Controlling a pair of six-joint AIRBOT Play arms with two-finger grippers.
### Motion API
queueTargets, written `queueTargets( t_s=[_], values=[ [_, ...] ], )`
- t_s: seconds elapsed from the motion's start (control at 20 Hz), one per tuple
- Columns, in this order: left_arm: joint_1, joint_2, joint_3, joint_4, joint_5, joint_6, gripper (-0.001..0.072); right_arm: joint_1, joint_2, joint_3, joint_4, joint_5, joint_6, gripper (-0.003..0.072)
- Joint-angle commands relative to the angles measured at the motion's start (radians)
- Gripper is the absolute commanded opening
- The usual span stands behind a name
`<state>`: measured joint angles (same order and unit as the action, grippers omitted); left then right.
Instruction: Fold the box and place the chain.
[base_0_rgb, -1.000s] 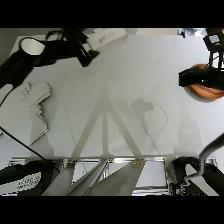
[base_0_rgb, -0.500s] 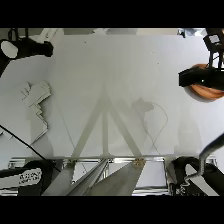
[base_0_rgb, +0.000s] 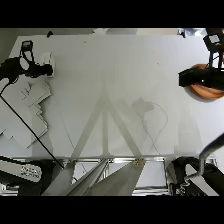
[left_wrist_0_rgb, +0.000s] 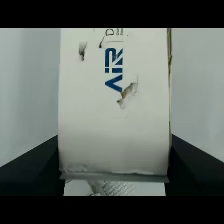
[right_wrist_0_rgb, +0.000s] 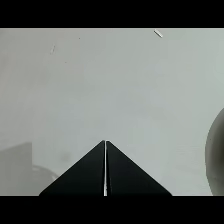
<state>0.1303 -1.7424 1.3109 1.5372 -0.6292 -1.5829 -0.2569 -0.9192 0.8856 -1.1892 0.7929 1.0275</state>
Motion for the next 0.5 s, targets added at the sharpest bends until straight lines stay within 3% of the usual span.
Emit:
queueTargets(
  t_s=[0.0, 0.05, 0.45],
  values=[
    [0.004, -0.027, 0.000, 0.008, -0.026, -0.014, 0.0520, -0.001, 0.001, 0.001, 0.000, 0.000, 0.000, 0.0007],
    [0.004, -0.015, 0.000, 0.005, -0.026, -0.014, 0.0684, -0.001, 0.001, 0.001, 0.000, 0.000, 0.000, 0.0007],
    [-0.007, 0.241, 0.000, -0.010, -0.031, -0.010, 0.0686, -0.001, 0.001, 0.001, 0.000, 0.000, 0.000, 0.0007]
  ],
)
